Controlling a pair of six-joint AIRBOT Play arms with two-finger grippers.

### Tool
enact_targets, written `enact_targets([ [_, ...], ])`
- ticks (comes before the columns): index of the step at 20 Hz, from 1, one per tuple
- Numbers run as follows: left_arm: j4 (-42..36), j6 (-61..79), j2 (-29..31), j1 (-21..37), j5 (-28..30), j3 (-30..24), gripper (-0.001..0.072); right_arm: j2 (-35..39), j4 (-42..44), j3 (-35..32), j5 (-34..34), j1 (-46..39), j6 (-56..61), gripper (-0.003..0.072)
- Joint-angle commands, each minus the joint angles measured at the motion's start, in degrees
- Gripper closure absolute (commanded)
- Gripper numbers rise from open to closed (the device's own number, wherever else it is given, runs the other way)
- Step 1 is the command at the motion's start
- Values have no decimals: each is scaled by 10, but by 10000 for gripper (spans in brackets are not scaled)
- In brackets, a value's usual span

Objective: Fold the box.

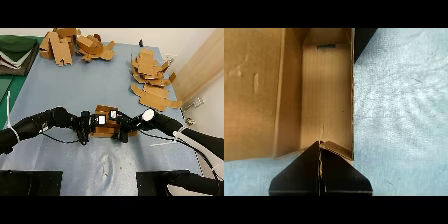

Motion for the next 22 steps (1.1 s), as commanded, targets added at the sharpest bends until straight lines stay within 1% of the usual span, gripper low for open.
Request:
enact_targets([
  [1,-42,0,0,0,0,1,694,0,0,0,0,0,-1,170],
  [3,-58,0,0,0,-4,1,694,0,0,0,0,0,-1,170],
  [8,-57,1,0,0,-24,0,694,0,0,0,0,0,-1,170],
  [9,-57,1,0,0,-24,0,678,0,0,0,0,0,-1,170],
  [10,-57,2,0,0,-23,0,477,0,0,0,0,0,-1,170],
  [11,-57,0,0,0,-23,0,396,0,0,0,0,0,-1,170],
  [12,-58,0,0,0,-23,0,427,0,0,0,0,0,-1,170],
  [17,-51,0,1,1,-22,0,427,0,0,0,0,0,-1,170],
  [18,-38,-3,5,4,-23,0,428,0,0,0,1,0,-1,170],
  [20,12,-42,24,19,-23,0,427,0,0,0,3,0,-1,170],
  [22,44,-85,52,46,-22,1,428,0,0,0,2,0,0,170],
])
